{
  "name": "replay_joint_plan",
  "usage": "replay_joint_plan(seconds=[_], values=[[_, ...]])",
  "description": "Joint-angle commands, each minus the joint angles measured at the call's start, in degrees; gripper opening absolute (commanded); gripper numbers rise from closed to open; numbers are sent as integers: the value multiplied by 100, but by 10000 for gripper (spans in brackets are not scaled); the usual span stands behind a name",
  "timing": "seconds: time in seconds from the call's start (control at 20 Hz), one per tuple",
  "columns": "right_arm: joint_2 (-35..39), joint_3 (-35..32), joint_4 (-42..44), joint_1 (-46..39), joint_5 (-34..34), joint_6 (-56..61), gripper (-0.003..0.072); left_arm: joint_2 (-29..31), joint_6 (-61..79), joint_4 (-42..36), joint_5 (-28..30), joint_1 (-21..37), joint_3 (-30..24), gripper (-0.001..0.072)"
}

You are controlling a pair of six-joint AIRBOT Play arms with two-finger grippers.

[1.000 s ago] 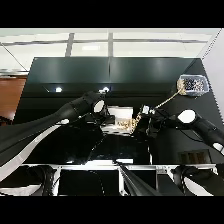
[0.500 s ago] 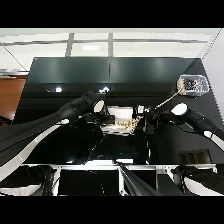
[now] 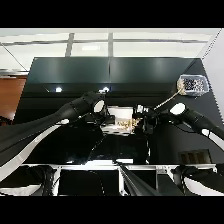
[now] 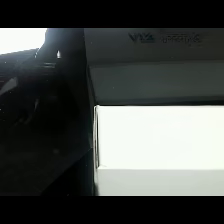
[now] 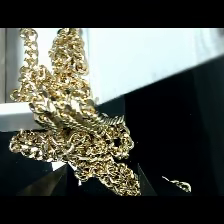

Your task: Fold the box and place the chain.

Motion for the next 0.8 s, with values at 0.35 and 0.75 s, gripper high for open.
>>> replay_joint_plan(seconds=[0.35,0.75], values=[[470,26,-516,0,-177,2240,16,-4,2,0,-11,4,0,31],[2299,483,-1362,-4,1263,5184,12,-4,2,-20,-17,4,0,31]])
